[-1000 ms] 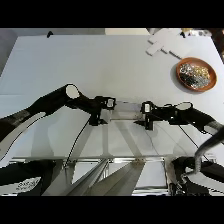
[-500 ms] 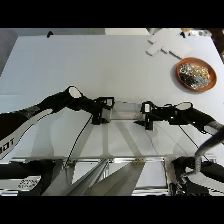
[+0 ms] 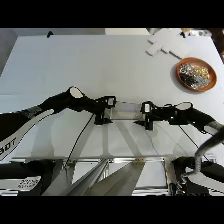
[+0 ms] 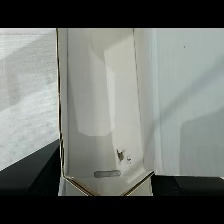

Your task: Fold the box and place the chain.

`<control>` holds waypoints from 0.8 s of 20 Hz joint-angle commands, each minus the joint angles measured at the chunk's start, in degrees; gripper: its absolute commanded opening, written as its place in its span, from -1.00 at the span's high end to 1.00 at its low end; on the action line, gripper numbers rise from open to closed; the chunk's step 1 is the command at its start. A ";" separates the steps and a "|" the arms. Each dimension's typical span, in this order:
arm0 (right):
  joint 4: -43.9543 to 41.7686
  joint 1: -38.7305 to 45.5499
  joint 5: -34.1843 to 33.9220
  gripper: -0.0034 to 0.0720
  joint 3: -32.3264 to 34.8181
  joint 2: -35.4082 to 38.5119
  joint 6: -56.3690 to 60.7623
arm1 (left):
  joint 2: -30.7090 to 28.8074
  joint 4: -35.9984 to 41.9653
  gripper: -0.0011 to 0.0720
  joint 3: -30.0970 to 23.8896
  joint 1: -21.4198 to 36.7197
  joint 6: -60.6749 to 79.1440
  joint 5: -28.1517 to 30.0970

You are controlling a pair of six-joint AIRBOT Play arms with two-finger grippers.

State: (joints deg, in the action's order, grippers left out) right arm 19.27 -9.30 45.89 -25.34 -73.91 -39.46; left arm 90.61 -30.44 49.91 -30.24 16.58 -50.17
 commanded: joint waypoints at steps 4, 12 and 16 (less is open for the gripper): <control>0.00 -0.02 0.00 -0.37 0.00 0.00 0.00 | 1.38 1.25 -0.95 -0.04 -0.26 0.09 0.55; 0.00 -0.02 0.00 -0.37 0.00 0.00 0.00 | 1.33 1.25 0.08 -0.02 -0.33 -0.07 0.46; 0.00 -0.02 0.00 -0.37 0.00 0.00 0.00 | 1.33 1.25 0.08 -0.02 -0.33 -0.07 0.46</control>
